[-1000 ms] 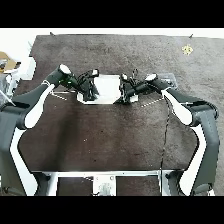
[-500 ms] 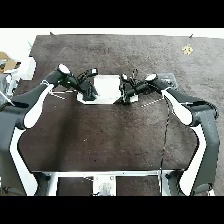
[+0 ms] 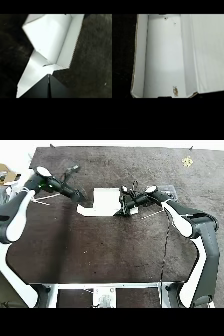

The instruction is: Fold the box and place the chain.

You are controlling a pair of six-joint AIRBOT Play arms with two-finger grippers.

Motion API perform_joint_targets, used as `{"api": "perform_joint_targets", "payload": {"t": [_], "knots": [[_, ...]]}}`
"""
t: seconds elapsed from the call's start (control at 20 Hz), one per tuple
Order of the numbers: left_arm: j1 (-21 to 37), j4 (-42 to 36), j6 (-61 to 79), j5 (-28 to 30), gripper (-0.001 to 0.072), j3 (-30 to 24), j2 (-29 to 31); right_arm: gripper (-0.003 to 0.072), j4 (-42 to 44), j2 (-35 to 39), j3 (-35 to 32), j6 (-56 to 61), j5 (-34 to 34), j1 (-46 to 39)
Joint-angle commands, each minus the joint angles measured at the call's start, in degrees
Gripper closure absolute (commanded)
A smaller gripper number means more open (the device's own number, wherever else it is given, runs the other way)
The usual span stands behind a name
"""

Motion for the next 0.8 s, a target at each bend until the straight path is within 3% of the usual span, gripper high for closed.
{"api": "perform_joint_targets", "payload": {"t": [0.0, 0.3, 0.75], "knots": [[3.6, 1.5, -16.7, 4.5, 0.0703, 0.0, 6.7, 0.0259, 0.0, 0.0, 0.0, 0.0, 0.0, 0.0], [9.5, 2.6, -29.7, 2.6, 0.0702, -2.2, 10.1, 0.0258, 0.0, 0.0, 0.0, 0.0, 0.0, 0.0], [12.9, -2.5, -27.4, 12.2, 0.0700, -24.6, 10.1, 0.0258, 0.0, 0.0, 0.0, 0.0, 0.0, 0.0]]}}
